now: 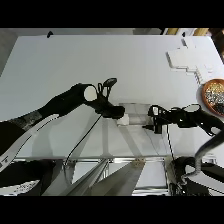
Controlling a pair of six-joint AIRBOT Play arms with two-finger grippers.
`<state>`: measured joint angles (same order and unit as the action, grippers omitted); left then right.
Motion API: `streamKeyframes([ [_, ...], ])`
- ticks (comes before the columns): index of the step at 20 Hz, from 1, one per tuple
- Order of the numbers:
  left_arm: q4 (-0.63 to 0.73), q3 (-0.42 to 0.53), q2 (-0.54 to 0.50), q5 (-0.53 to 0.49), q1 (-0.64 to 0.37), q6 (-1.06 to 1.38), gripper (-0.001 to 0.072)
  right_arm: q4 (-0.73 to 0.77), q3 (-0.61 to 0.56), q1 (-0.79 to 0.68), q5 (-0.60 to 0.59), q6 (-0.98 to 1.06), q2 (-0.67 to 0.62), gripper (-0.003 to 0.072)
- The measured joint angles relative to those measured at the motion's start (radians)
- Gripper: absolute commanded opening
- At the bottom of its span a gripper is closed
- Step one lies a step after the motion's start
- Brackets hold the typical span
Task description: Fold the box and place the chain.
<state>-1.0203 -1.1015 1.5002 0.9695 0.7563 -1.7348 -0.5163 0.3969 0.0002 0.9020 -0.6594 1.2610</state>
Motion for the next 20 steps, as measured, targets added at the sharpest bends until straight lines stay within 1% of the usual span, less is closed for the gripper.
streamKeyframes([
  [7, -0.167, -0.098, 0.063, 0.074, 0.073, -0.179, 0.0291, 0.000, 0.000, 0.000, 0.000, 0.000, 0.000, 0.0458],
  [14, -0.298, -0.250, 0.175, 0.183, 0.131, -0.371, 0.0270, 0.000, 0.000, 0.000, 0.000, 0.000, 0.000, 0.0458],
  [20, -0.372, -0.288, 0.226, 0.246, 0.156, -0.542, 0.0270, 0.000, 0.000, 0.000, 0.000, 0.000, 0.000, 0.0458],
])
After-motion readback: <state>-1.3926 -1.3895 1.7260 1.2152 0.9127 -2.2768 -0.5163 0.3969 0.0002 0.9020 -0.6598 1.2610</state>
